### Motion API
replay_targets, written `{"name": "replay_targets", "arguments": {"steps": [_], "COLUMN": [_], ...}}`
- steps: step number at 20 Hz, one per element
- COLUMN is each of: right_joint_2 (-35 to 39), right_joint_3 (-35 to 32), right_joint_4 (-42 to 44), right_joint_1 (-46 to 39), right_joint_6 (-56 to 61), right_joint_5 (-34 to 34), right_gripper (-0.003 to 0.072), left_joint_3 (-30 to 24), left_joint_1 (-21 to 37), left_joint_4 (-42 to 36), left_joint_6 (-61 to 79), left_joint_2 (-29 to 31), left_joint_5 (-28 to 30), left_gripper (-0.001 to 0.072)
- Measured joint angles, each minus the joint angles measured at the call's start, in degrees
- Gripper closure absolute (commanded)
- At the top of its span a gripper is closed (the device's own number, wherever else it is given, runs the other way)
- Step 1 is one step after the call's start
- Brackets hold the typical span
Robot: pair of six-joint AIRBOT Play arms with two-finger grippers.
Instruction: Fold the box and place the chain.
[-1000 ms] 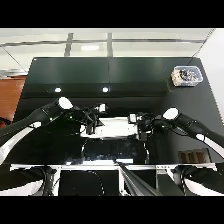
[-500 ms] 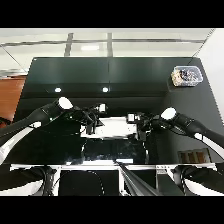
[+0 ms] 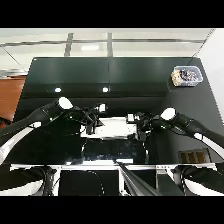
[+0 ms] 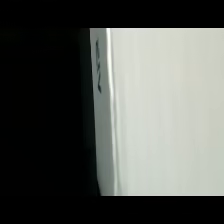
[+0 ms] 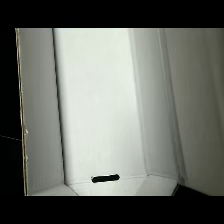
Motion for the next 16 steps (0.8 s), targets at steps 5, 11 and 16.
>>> {"name": "replay_targets", "arguments": {"steps": [5,11,16], "right_joint_2": [0.0,0.0,0.0], "right_joint_3": [0.0,0.0,-0.02], "right_joint_4": [-0.17,-0.2,0.11], "right_joint_1": [0.0,0.0,0.0], "right_joint_6": [0.2,0.5,1.57], "right_joint_5": [-0.15,-0.28,-1.62], "right_gripper": [0.0145,0.0145,0.0145], "left_joint_3": [0.0,0.0,0.28], "left_joint_1": [-0.02,0.0,0.83], "left_joint_4": [0.0,-0.59,-0.48], "left_joint_6": [0.0,0.02,-1.99], "left_joint_2": [0.0,0.0,0.98], "left_joint_5": [0.0,-0.02,0.02], "left_gripper": [0.0683,0.0483,0.0]}}
